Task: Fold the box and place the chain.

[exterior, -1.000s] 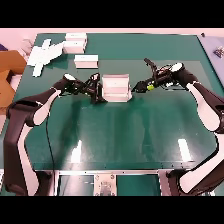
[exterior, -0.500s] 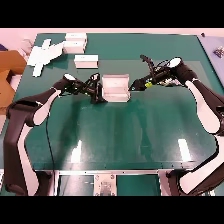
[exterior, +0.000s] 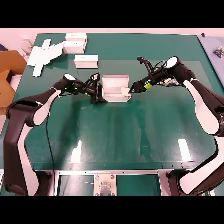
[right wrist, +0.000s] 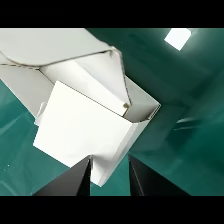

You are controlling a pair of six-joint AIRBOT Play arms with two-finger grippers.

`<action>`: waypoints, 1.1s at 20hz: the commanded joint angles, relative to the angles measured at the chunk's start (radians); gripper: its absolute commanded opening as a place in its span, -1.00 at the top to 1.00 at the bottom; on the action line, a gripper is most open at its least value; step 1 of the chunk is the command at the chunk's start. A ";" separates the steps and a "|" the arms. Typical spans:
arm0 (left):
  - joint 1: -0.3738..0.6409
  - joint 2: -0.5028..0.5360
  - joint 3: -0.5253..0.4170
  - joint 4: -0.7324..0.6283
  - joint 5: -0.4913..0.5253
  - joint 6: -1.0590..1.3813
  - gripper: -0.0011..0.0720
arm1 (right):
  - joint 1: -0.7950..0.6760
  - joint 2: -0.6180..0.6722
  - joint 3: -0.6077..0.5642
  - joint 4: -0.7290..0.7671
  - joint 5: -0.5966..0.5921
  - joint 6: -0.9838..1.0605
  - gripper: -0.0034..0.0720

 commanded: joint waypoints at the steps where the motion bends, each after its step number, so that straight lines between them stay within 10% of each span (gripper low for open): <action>1: 0.001 0.000 0.000 0.000 -0.004 0.000 -0.48 | 0.010 0.000 0.001 -0.007 -0.011 0.014 0.14; 22: 0.001 0.000 0.000 -0.004 -0.008 0.000 -0.48 | 0.139 0.000 0.039 -0.203 -0.064 0.222 -0.09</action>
